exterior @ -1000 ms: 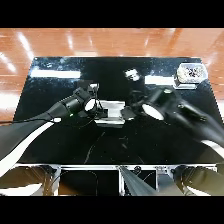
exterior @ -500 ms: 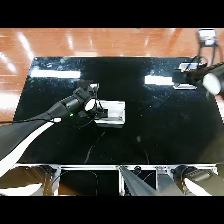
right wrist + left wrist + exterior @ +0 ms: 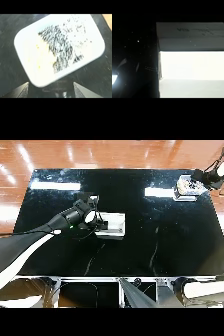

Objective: Fold the box and place the chain.

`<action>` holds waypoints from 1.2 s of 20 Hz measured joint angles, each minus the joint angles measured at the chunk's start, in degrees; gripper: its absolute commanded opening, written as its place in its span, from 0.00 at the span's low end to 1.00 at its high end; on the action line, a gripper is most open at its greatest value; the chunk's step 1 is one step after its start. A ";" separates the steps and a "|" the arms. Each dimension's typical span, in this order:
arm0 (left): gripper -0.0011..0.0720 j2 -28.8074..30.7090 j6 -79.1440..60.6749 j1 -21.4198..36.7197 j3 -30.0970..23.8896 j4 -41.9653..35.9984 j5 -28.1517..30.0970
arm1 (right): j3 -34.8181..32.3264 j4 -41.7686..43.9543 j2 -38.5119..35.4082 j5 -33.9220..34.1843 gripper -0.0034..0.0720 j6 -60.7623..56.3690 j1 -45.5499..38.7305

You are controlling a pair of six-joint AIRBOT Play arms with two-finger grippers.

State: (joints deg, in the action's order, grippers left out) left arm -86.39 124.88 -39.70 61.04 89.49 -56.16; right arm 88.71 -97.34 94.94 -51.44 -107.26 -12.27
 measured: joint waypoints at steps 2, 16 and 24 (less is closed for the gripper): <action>0.04 0.00 0.00 -0.02 0.00 -0.02 0.28 | 6.69 2.67 6.43 -1.70 0.91 0.28 -0.92; 0.04 -0.02 0.00 -0.02 0.00 0.00 0.70 | 20.20 14.01 21.29 -4.87 0.82 0.11 -2.16; 0.04 -0.02 0.00 -0.02 0.00 0.00 0.72 | 20.31 16.31 21.70 -5.16 0.82 -0.24 -2.36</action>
State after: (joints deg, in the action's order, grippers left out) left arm -86.41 124.88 -39.72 61.04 89.49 -55.44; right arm 109.01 -81.03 116.64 -56.60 -107.50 -14.63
